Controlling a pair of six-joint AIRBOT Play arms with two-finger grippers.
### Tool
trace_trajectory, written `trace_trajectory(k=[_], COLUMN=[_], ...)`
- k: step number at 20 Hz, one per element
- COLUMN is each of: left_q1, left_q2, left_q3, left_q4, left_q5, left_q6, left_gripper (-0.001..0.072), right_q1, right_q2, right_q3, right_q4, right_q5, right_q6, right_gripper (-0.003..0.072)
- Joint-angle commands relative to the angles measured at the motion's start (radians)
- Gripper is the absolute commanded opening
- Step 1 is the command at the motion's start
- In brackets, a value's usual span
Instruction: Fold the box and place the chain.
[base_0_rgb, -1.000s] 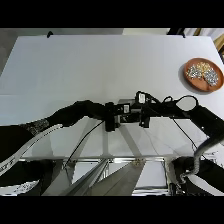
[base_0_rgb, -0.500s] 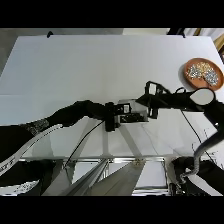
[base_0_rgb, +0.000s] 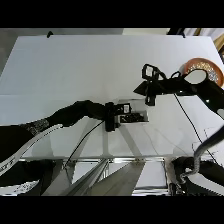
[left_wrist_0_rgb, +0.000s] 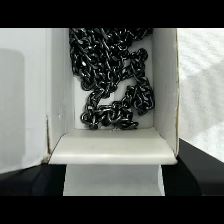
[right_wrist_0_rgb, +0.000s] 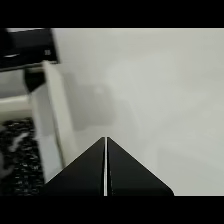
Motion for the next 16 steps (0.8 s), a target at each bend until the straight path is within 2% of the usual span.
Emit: trace_trajectory(k=[1, 4, 9, 10, 11, 14, 16], left_q1=[0.000, 0.000, 0.000, 0.000, 0.000, 0.000, 0.000], left_q2=[0.000, 0.000, 0.000, 0.000, 0.000, 0.000, 0.000], left_q3=[0.000, 0.000, 0.000, 0.000, 0.000, 0.000, 0.000], left_q4=[0.000, 0.000, 0.000, 0.000, 0.000, 0.000, 0.000], left_q5=[0.000, 0.000, 0.000, 0.000, 0.000, 0.000, 0.000], left_q6=[0.000, 0.000, 0.000, 0.000, 0.000, 0.000, 0.000], left_gripper=[0.0152, 0.0152, 0.0152, 0.0152, 0.0152, 0.0152, 0.0152], right_q1=[0.016, 0.014, 0.014, 0.014, 0.014, 0.014, 0.014], right_q2=[-0.039, -0.008, 0.123, 0.139, 0.153, 0.193, 0.210], right_q3=[0.007, -0.020, -0.197, -0.217, -0.229, -0.233, -0.233], right_q4=[-0.015, -0.042, -0.045, -0.050, -0.048, -0.048, -0.048], right_q5=[0.109, 0.140, 0.076, 0.076, 0.075, 0.075, 0.083], right_q6=[-0.004, -0.004, -0.188, -0.210, -0.214, -0.213, -0.179], right_gripper=[0.0012, 0.0011, 0.0014, 0.0055, 0.0130, 0.0189, 0.0260])
